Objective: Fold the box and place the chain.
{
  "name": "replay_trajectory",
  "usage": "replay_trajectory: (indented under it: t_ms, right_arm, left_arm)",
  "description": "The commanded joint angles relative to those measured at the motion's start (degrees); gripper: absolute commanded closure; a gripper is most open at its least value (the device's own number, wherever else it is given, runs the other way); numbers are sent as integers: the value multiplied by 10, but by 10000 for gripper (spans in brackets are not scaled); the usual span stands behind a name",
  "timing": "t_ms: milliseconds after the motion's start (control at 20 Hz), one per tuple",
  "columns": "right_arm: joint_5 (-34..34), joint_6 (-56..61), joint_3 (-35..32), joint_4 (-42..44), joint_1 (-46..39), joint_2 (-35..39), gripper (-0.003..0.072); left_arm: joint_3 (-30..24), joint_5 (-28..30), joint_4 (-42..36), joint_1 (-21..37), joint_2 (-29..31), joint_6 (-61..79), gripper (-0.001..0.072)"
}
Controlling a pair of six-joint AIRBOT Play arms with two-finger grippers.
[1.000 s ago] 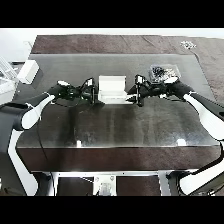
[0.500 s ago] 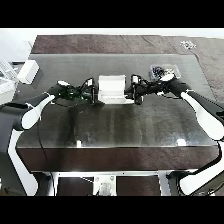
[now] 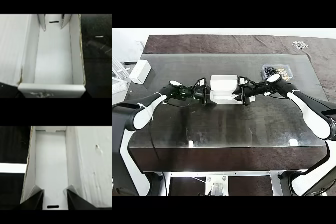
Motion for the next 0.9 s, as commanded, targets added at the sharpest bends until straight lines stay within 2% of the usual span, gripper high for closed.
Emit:
replay_trajectory:
  t_ms: [0,50,450,500,550,650,850]
  right_arm:
    - [-4,-2,15,0,5,-13,218]
    - [-4,-2,19,-1,5,-15,127]
    - [-8,2,22,-17,4,-16,116]
    - [-7,2,22,-20,4,-16,135]
    - [-8,8,22,-31,4,-15,270]
    - [-8,46,26,-57,2,-14,472]
    - [-7,125,40,-125,2,-10,656]
  left_arm:
    - [0,-1,0,0,0,0,186]
    - [0,-1,0,0,0,0,185]
    - [0,-1,0,0,0,0,186]
    - [0,-1,0,0,0,0,185]
    - [0,-1,0,0,0,0,185]
    - [0,-1,0,0,0,0,186]
    - [0,-1,0,0,0,0,186]
